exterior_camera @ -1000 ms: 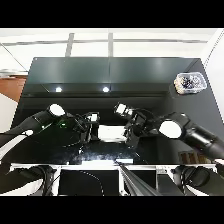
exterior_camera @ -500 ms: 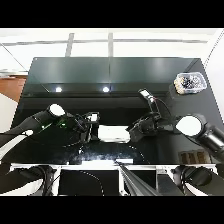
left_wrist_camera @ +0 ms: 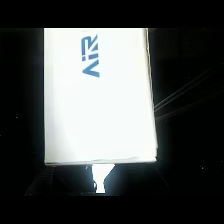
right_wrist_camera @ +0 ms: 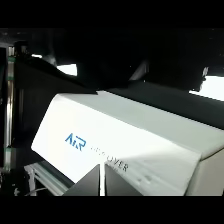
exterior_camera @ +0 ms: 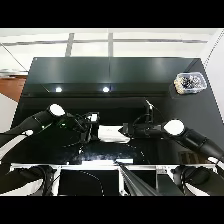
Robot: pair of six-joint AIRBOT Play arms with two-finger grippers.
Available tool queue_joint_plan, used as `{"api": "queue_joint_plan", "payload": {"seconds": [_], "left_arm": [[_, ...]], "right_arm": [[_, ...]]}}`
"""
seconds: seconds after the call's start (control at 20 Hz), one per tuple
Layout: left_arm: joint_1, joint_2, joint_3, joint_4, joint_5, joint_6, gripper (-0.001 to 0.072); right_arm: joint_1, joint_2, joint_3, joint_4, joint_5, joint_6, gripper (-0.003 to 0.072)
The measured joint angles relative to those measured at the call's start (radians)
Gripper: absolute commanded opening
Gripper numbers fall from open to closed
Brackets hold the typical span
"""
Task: Fold the box and place the chain.
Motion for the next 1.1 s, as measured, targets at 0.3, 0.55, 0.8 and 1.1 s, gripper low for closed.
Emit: {"api": "queue_joint_plan", "payload": {"seconds": [0.3, 0.55, 0.8, 1.1], "left_arm": [[0.000, 0.000, 0.000, 0.001, 0.000, 0.001, 0.0405], [0.000, 0.000, 0.000, 0.000, 0.000, -0.002, 0.0407], [0.006, 0.005, 0.000, 0.014, 0.000, -0.005, 0.0715], [0.083, 0.114, 0.006, 0.130, -0.041, -0.167, 0.0715]], "right_arm": [[0.017, -0.056, -0.014, 0.025, -0.008, 0.010, 0.0043], [0.006, -0.051, -0.005, 0.022, 0.004, -0.018, 0.0043], [-0.105, 0.039, 0.086, -0.076, 0.103, -0.043, 0.0043], [-0.336, 0.179, 0.179, -0.191, 0.238, -0.050, 0.0043]]}}
